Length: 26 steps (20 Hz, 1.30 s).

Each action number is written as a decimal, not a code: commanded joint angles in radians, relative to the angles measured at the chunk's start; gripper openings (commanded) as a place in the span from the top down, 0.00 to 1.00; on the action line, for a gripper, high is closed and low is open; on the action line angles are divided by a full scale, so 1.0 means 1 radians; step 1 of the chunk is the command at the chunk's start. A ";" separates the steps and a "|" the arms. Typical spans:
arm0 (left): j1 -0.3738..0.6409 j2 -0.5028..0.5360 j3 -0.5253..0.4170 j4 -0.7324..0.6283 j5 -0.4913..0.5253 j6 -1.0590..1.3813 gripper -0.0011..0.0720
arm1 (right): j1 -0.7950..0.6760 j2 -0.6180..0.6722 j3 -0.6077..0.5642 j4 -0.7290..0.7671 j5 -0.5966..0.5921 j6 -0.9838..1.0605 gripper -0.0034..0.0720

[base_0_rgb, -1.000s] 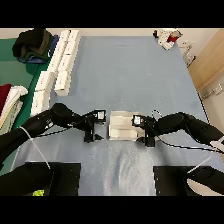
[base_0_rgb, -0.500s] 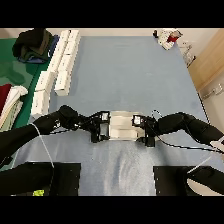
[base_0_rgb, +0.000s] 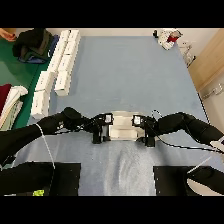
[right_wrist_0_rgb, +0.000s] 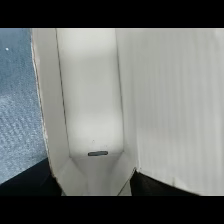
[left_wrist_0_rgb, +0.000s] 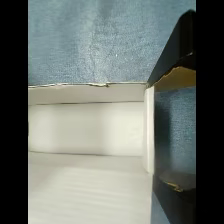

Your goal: Fold the box.

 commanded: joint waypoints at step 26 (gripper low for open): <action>-0.062 -0.013 0.018 0.029 0.064 -0.096 0.04 | 0.000 0.000 0.001 0.000 0.000 0.000 0.28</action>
